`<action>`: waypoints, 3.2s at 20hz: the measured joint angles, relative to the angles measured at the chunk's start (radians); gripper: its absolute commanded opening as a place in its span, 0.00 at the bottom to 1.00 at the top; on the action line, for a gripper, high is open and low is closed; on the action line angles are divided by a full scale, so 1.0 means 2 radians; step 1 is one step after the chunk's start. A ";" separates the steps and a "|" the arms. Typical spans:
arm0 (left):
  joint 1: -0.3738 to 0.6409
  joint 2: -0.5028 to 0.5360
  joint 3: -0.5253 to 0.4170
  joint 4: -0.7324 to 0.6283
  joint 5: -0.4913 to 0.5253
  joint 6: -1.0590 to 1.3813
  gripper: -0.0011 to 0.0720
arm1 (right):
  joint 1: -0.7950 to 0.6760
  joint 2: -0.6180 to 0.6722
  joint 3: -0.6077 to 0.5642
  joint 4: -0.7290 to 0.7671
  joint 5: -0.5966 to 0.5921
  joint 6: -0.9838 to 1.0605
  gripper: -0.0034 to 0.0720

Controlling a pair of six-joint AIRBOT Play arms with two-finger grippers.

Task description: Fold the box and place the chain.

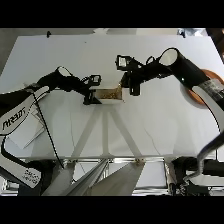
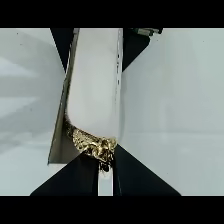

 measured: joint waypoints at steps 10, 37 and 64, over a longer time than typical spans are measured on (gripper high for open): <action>0.000 0.000 0.000 0.000 0.001 -0.002 0.46 | 0.010 0.028 0.000 -0.140 0.012 0.158 0.06; 0.000 0.000 0.000 -0.001 0.001 -0.002 0.46 | 0.069 -0.092 0.001 -0.144 -0.105 0.331 0.07; 0.000 0.000 0.000 0.000 0.001 -0.001 0.46 | 0.068 0.075 0.000 -0.201 -0.135 0.446 0.28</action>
